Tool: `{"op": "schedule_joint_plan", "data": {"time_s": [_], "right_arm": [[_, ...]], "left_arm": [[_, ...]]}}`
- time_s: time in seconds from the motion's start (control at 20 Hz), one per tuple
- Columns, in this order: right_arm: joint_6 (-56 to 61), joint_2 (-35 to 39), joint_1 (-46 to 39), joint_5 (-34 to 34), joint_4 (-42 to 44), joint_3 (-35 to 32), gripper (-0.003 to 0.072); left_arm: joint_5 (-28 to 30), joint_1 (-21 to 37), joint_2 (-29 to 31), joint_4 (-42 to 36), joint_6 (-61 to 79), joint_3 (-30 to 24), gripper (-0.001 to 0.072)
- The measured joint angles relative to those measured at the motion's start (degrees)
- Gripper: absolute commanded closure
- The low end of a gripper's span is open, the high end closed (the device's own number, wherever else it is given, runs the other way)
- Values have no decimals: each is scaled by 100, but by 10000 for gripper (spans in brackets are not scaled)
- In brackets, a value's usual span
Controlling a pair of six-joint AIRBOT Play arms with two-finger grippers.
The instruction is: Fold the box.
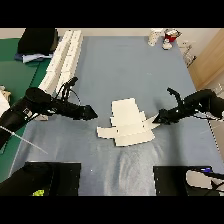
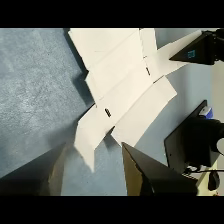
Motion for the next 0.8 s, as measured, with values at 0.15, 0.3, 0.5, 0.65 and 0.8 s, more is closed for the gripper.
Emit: {"op": "schedule_joint_plan", "data": {"time_s": [0.15,0.3,0.5,0.65,0.8], "right_arm": [[-299,352,2,90,433,-446,688],[-452,1047,87,448,726,-1174,688],[-396,2052,509,942,874,-1934,688],[-249,2520,874,1237,925,-2157,687],[-133,2702,1187,1408,931,-2240,687]], "left_arm": [[-24,72,-118,-52,-15,72,186],[-50,245,-422,-72,-17,234,186],[-76,345,-1106,-114,153,369,186],[-92,378,-1720,-378,555,433,186],[-212,341,-2341,-807,1091,632,186]]}}
